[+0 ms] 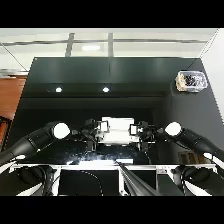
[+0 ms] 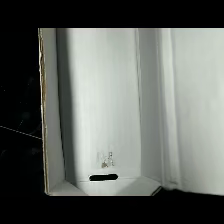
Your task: Fold the box and place the chain.
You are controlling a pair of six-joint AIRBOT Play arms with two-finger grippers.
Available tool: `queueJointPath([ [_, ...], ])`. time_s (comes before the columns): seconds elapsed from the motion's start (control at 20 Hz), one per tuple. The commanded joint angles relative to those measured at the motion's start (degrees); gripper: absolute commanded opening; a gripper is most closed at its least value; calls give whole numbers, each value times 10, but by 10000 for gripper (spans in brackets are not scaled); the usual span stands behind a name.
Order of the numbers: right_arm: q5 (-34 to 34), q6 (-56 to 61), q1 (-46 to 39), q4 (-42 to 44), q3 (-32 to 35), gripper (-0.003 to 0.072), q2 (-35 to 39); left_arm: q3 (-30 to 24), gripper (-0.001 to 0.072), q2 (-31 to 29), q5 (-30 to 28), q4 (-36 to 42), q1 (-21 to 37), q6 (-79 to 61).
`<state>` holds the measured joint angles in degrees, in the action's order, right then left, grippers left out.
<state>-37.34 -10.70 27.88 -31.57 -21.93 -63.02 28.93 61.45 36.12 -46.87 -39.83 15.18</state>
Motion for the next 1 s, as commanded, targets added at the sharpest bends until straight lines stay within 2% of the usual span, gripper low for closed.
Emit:
queueJointPath([
  [0.0, 1, 0, 0, 0, 0, 310, 0, 0, 234, 16, -29, 82, -1, -1],
  [0.35, 1, 0, 0, 0, 0, 310, 0, 0, 231, 40, -30, 99, -1, -5],
  [0.4, 1, 0, 0, 0, 0, 310, 0, 0, 283, 40, -30, 99, -1, -4],
  [0.45, 1, 0, 0, 0, 0, 311, 0, 0, 398, 40, -28, 99, -1, -5],
  [0.6, 1, 0, 0, 0, 0, 311, 0, 0, 410, 40, -27, 97, -1, -5],
  [0.65, 1, 0, 0, 0, 0, 310, 0, 0, 386, 40, -27, 92, -1, -5],
  [0.7, 1, 0, 0, 0, 0, 310, 0, 0, 312, 40, -27, 85, -1, -5],
  [0.75, 1, 0, 0, 0, 0, 310, 0, 0, 313, 40, -27, 84, -1, -4],
  [0.8, 1, 0, 0, 0, 0, 310, 0, 0, 284, 40, -25, 84, -1, -4],
  [0.85, 1, 0, 0, 0, 0, 311, 0, 0, 163, 40, -25, 83, -1, -5],
  [0.9, 1, 0, 0, 0, 0, 311, 0, 0, 187, 40, -25, 84, -1, -5],
  [0.95, 1, 0, 0, 0, 0, 311, 0, 0, 315, 39, -26, 84, -1, -5],
])
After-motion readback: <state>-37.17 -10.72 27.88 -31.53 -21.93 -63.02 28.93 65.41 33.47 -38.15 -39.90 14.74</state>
